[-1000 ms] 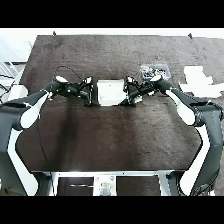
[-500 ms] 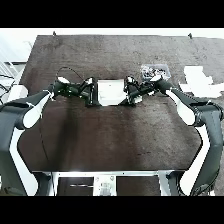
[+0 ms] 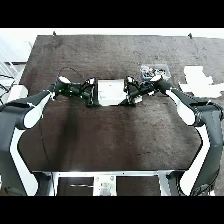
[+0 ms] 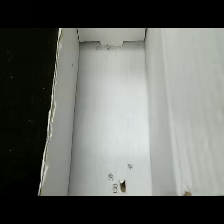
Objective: Fold the box and place the chain.
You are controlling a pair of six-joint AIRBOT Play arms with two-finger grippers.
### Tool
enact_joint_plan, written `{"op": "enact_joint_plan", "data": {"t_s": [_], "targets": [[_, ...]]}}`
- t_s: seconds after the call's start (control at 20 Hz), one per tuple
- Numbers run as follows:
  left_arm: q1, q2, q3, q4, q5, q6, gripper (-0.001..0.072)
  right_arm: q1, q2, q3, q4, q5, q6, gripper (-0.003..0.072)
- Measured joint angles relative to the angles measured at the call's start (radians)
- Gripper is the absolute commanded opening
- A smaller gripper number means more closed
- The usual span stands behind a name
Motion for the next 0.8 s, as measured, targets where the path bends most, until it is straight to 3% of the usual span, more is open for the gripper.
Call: {"op": "enact_joint_plan", "data": {"t_s": [0.15,0.8], "targets": [[0.000,0.000,0.000,-0.007,-0.009,0.006,0.0686,0.000,0.000,0.000,0.000,0.000,0.000,0.0592],[-0.017,-0.029,0.001,-0.106,-0.005,0.084,0.0665,0.000,0.000,0.000,0.000,0.000,0.000,0.0592]]}}
